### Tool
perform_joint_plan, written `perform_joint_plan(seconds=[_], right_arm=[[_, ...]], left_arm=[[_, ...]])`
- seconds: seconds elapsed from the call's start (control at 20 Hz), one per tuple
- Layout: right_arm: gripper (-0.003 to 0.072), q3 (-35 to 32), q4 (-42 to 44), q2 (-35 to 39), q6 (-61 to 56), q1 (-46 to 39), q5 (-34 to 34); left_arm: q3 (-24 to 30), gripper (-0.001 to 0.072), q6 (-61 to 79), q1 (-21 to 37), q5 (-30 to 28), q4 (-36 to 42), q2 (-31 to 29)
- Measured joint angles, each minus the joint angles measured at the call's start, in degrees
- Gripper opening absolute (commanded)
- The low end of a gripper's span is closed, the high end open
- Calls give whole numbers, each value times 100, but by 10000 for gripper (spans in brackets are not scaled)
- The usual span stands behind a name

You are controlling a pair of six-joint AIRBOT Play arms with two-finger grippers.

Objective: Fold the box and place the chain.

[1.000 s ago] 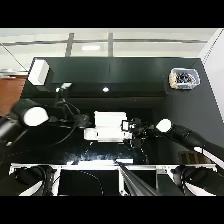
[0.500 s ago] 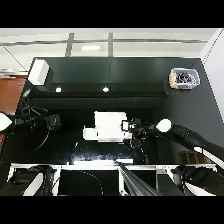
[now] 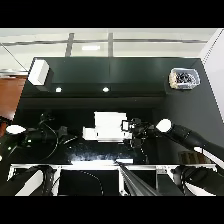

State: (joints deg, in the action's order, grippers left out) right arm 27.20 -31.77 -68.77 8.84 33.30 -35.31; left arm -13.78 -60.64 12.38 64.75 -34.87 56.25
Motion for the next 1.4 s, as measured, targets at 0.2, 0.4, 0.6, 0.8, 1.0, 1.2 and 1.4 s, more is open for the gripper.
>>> perform_joint_plan(seconds=[0.2,0.4,0.6,0.8,1.0,1.2,1.4], right_arm=[[396,0,0,0,0,0,2],[396,-2,2,0,0,0,0],[396,0,2,0,0,0,0],[396,0,0,0,0,0,0],[396,0,0,0,-2,0,0],[396,-2,2,0,-2,0,0],[396,-2,2,0,-2,0,0]], left_arm=[[-162,29,358,-501,-293,278,726],[-407,29,638,-772,-407,468,1259],[-533,123,861,-857,-332,544,1453],[-577,356,986,-879,-109,597,1486],[-605,585,1207,-909,146,820,1429],[-717,585,1362,-1252,284,1034,1364],[-946,585,1377,-1832,66,1117,1346]])
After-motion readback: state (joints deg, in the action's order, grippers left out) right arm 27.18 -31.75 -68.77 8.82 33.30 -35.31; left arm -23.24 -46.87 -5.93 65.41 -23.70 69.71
